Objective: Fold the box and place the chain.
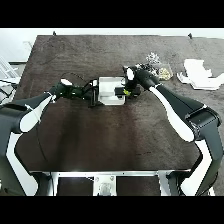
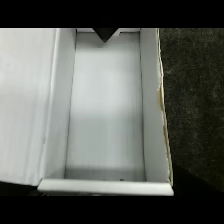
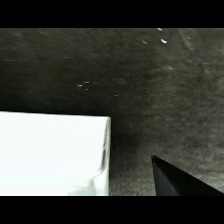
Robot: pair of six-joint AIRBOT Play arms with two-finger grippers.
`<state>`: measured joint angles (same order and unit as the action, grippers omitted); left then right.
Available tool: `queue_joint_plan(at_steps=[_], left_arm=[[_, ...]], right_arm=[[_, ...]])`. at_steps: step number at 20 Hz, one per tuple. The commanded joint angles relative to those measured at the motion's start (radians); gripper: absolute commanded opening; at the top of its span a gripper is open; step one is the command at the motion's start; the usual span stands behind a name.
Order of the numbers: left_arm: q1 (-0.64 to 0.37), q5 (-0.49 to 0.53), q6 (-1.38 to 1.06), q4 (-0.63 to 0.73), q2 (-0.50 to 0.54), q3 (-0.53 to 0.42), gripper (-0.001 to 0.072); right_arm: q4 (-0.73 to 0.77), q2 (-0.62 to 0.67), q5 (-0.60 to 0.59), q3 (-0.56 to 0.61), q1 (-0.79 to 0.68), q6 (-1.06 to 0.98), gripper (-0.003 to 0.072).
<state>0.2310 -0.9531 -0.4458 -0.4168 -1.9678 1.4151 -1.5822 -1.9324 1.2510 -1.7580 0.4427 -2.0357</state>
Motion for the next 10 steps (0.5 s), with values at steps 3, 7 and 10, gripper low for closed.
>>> queue_joint_plan(at_steps=[3,7,10], left_arm=[[0.001,0.002,0.0,0.002,0.0,0.0,0.029],[0.001,0.002,0.0,0.002,0.0,0.0,0.029],[0.001,0.002,0.0,0.002,0.0,0.0,0.029]], right_arm=[[0.0,0.056,0.011,-0.008,0.0,0.024,0.0598],[-0.021,0.165,0.029,-0.009,-0.01,0.116,0.0594],[-0.196,0.243,0.024,-0.009,-0.05,0.13,0.0586]])
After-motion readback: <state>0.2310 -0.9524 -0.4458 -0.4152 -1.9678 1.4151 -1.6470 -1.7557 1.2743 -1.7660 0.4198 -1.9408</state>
